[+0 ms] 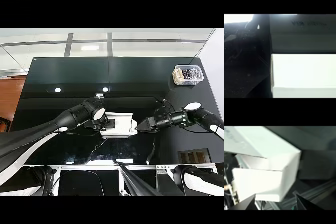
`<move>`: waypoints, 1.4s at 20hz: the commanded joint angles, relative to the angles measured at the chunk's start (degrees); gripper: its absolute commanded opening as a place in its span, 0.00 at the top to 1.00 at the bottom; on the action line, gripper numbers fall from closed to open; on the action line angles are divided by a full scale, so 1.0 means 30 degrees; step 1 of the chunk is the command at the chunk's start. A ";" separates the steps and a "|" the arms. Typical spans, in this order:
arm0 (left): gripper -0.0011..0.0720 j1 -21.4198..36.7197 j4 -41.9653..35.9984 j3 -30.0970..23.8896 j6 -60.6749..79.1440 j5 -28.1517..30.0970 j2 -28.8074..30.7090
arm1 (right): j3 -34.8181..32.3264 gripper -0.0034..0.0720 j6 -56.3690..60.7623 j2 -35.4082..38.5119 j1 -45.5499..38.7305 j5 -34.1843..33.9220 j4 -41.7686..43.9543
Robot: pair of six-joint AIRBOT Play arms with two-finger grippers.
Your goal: Fold the box and place the chain.
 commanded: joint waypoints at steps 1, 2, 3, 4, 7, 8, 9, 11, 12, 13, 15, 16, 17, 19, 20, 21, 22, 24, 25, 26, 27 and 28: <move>0.95 0.0015 0.0007 0.0000 -0.0007 0.0007 0.0007 | 0.0670 0.23 0.0984 -0.0015 0.1923 -0.0838 0.0313; 0.95 0.0015 0.0007 0.0000 -0.0007 0.0007 0.0007 | 0.1122 0.23 0.1712 -0.0015 0.2565 -0.1290 0.0189; 0.95 0.0015 0.0007 0.0000 -0.0007 0.0007 0.0007 | 0.1574 0.23 0.2739 -0.0015 0.3118 -0.1800 -0.0146; 0.95 0.0015 0.0015 0.0000 -0.0007 0.0036 0.0007 | 0.1938 0.23 0.3694 -0.0015 0.3614 -0.2273 -0.0729; 0.95 0.0015 0.0000 0.0000 -0.0007 0.0372 0.0007 | 0.2892 0.40 0.5559 -0.0015 0.4940 -0.3373 -0.2718; 0.95 0.0015 0.0000 0.0000 -0.0007 0.0415 0.0007 | 0.3191 0.40 0.6295 -0.0015 0.5282 -0.3606 -0.3424; 0.95 0.0015 0.0000 0.0000 -0.0007 0.0503 0.0007 | 0.3468 0.40 0.7125 -0.0015 0.5581 -0.3789 -0.4335; 0.95 0.0015 0.0000 0.0000 -0.0007 0.0517 0.0007 | 0.4014 0.40 0.8896 -0.0015 0.6229 -0.3985 -0.6477; 0.95 0.0015 0.0000 0.0000 -0.0007 0.0517 0.0007 | 0.4226 0.40 0.9428 -0.0015 0.6579 -0.4197 -0.7053; 0.95 0.0015 0.0000 0.0000 -0.0007 0.0517 0.0007 | 0.4408 0.41 0.9865 -0.0015 0.6841 -0.4459 -0.7439; 0.95 0.0015 0.0000 0.0000 -0.0007 0.0510 0.0007 | 0.4889 0.41 1.1460 -0.0015 0.7592 -0.5180 -0.8735; 0.95 0.0015 0.0000 0.0000 -0.0007 0.0503 0.0007 | 0.5078 0.41 1.2473 -0.0015 0.7992 -0.5559 -0.9573; 0.95 0.0015 0.0000 0.0000 -0.0007 0.0503 0.0007 | 0.5319 0.41 1.3682 -0.0029 0.8495 -0.5952 -1.0659; 0.95 0.0015 0.0000 0.0000 -0.0007 0.0503 0.0007 | 0.5894 0.41 1.5905 -0.0117 0.9675 -0.6513 -1.3070; 0.95 0.0015 0.0000 0.0000 -0.0007 0.0510 0.0007 | 0.6215 0.41 1.7019 -0.0189 1.0265 -0.6579 -1.4265; 0.95 0.0015 0.0000 0.0000 -0.0007 0.0510 0.0007 | 0.6513 0.48 1.8542 -0.0233 1.0870 -0.6513 -1.5628; 0.95 0.0015 0.0000 0.0000 -0.0007 0.0517 0.0007 | 0.6674 0.49 2.0087 -0.0248 1.1373 -0.6462 -1.6786; 0.95 0.0015 -0.0015 0.0000 -0.0007 0.0510 0.0007 | 0.6696 0.49 2.2367 -0.0306 1.2065 -0.6331 -1.7762; 0.95 0.0015 -0.0015 0.0000 -0.0007 0.0510 0.0007 | 0.6696 0.49 2.3168 -0.0415 1.2371 -0.6237 -1.8112; 0.95 0.0015 -0.0022 0.0000 -0.0007 0.0510 0.0007 | 0.6725 0.49 2.3678 -0.0539 1.2575 -0.6120 -1.8316; 0.95 0.0015 -0.0007 0.0000 -0.0007 0.0503 0.0007 | 0.6732 0.49 2.4356 -0.0663 1.2721 -0.6069 -1.8338; 0.95 0.0015 -0.0007 0.0000 -0.0007 0.0517 0.0007 | 0.6739 0.52 2.4910 -0.0801 1.2852 -0.6033 -1.8367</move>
